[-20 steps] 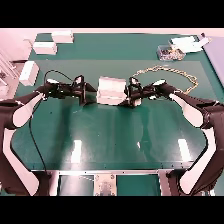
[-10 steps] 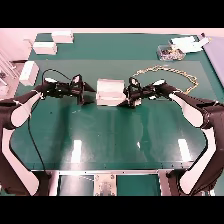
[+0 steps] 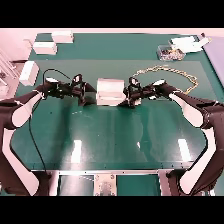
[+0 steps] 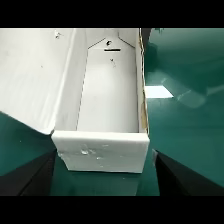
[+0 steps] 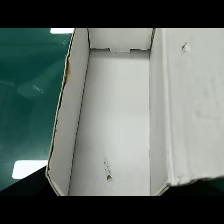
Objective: Fold the box and place the chain.
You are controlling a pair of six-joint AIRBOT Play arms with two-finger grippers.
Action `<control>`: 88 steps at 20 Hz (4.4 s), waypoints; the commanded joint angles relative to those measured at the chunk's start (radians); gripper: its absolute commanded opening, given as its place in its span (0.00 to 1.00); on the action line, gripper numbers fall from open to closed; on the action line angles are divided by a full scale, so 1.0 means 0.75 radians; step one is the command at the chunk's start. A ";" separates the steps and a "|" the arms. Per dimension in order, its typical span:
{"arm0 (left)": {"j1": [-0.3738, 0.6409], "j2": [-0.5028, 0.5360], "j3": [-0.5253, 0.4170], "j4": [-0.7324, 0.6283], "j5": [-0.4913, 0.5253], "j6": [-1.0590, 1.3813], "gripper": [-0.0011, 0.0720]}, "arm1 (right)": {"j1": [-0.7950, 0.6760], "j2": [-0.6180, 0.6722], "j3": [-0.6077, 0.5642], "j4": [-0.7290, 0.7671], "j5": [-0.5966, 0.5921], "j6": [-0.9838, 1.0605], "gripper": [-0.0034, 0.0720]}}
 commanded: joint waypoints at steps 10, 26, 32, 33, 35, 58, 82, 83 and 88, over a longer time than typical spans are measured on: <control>-0.045 -0.038 0.002 -0.024 0.101 -0.031 1.00 | 0.000 0.001 0.001 0.001 0.001 0.001 0.81; -0.086 -0.083 0.011 -0.100 0.163 0.039 0.99 | 0.000 0.001 0.001 0.001 0.000 0.001 0.81; -0.086 -0.083 0.011 -0.088 0.158 0.045 0.84 | 0.000 0.001 0.001 0.001 0.000 0.001 0.81; -0.086 -0.083 0.011 -0.082 0.141 0.046 0.67 | 0.000 0.001 0.001 0.001 0.000 0.001 0.81; -0.086 -0.084 0.011 -0.076 0.136 0.049 0.67 | 0.000 0.001 0.001 0.001 0.000 0.001 0.81; -0.086 -0.083 0.011 -0.074 0.138 0.048 0.67 | 0.000 0.001 0.001 0.001 0.000 0.001 0.81; -0.086 -0.083 0.011 -0.074 0.138 0.043 0.68 | -0.155 0.366 0.015 -0.199 0.021 0.137 1.00; -0.086 -0.083 0.011 -0.074 0.138 0.043 0.68 | -0.148 0.391 0.014 -0.176 0.046 0.199 0.99; -0.086 -0.083 0.011 -0.074 0.139 0.043 0.67 | -0.024 0.388 0.011 -0.119 0.111 0.321 0.06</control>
